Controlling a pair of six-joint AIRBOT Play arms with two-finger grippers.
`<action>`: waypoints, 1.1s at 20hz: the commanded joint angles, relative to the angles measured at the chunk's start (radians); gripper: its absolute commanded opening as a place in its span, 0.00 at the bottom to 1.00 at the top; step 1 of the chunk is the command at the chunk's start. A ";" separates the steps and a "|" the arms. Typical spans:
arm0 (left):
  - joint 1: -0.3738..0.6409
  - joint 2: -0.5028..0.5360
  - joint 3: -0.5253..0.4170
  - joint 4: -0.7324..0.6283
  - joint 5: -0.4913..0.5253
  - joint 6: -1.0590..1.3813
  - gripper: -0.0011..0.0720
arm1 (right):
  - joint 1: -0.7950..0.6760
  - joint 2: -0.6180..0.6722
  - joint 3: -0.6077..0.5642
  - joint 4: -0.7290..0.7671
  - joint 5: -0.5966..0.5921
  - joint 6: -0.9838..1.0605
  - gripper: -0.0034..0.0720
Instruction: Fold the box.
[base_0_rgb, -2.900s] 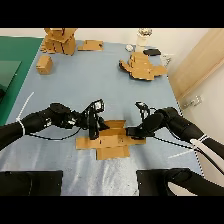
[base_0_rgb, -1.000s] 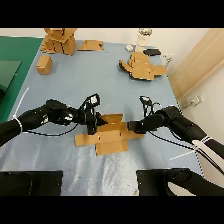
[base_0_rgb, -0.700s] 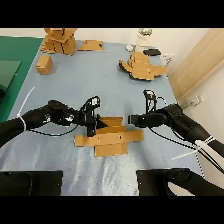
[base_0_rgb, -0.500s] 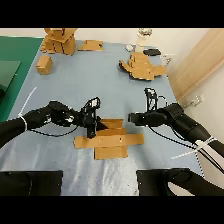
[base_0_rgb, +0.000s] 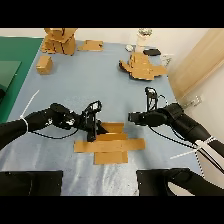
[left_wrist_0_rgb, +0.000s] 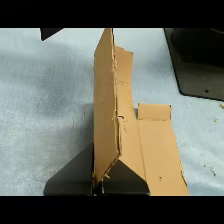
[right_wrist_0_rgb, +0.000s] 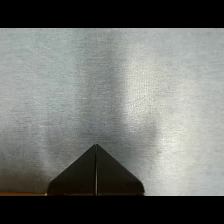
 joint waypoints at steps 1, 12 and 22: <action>-0.001 -0.001 -0.002 0.024 -0.002 -0.027 0.03 | 0.001 0.001 0.001 0.000 0.000 0.001 0.05; -0.001 -0.001 -0.002 0.054 -0.047 -0.108 0.03 | 0.001 0.001 0.001 0.000 0.001 0.001 0.05; -0.001 -0.001 -0.003 0.075 -0.076 -0.134 0.03 | 0.001 0.001 0.000 0.000 0.000 0.000 0.05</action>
